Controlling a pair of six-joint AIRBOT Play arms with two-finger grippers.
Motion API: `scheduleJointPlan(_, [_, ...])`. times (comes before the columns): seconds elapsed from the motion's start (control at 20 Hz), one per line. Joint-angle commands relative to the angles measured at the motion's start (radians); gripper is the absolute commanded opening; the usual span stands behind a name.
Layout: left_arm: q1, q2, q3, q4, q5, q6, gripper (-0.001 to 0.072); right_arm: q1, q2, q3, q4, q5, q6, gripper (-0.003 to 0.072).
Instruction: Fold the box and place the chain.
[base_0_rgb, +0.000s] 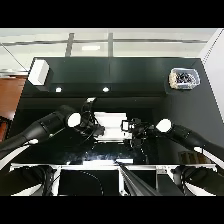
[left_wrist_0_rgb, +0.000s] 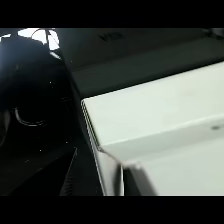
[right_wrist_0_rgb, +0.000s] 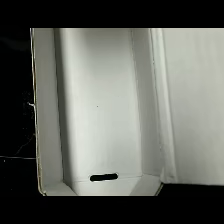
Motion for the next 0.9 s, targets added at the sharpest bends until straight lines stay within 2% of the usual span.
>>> scheduleJointPlan(0.0, [-0.042,-0.02,0.016,0.063,-0.001,-0.139,0.0338,0.001,0.0,0.001,0.0,0.0,0.0,0.0396])
scheduleJointPlan(0.15, [-0.067,-0.034,0.019,0.086,-0.007,-0.2,0.0336,0.001,0.0,0.001,0.0,0.0,0.0,0.0396])
scheduleJointPlan(0.3, [-0.092,-0.06,0.042,0.148,-0.057,-0.25,0.0335,0.001,0.0,0.001,0.0,0.0,0.0,0.0396])
scheduleJointPlan(0.65, [-0.096,-0.11,0.099,0.154,-0.079,-0.298,0.0333,0.001,0.0,0.001,0.0,0.0,0.0,0.0396])
scheduleJointPlan(0.7, [-0.097,-0.11,0.099,0.161,-0.079,-0.311,0.0322,0.001,0.0,0.001,0.0,0.0,0.0,0.0396])
scheduleJointPlan(0.75, [-0.097,-0.11,0.099,0.163,-0.078,-0.314,0.0264,0.001,0.0,0.001,0.0,0.0,0.0,0.0396])
scheduleJointPlan(0.85, [-0.097,-0.111,0.099,0.163,-0.082,-0.315,0.0259,0.001,0.0,0.001,0.0,0.0,0.0,0.0396])
